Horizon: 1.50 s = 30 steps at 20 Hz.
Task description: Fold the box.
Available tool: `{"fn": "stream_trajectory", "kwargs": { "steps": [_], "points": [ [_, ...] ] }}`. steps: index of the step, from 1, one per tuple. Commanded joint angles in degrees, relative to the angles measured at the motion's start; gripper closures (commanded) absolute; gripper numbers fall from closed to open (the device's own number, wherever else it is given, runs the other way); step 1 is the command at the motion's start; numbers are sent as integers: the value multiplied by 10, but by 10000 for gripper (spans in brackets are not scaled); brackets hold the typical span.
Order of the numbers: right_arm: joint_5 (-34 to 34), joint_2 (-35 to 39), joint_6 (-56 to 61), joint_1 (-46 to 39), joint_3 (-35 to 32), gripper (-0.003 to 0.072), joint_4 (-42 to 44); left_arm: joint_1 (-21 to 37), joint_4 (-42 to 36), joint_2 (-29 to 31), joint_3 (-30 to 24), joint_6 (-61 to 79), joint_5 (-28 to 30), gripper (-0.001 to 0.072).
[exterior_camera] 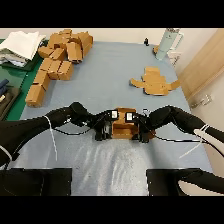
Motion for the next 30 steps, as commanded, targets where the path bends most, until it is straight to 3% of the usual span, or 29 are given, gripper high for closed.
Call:
{"fn": "stream_trajectory", "kwargs": {
  "steps": [1,14,30],
  "points": [
    [0,0,0,0,0,183,0,-9,24,-5,9,-26,-3,18],
    [0,0,0,0,0,183,0,-44,122,-9,30,-173,30,18],
    [0,0,0,0,0,183,0,-51,107,-19,50,-131,15,20]
  ]
}}
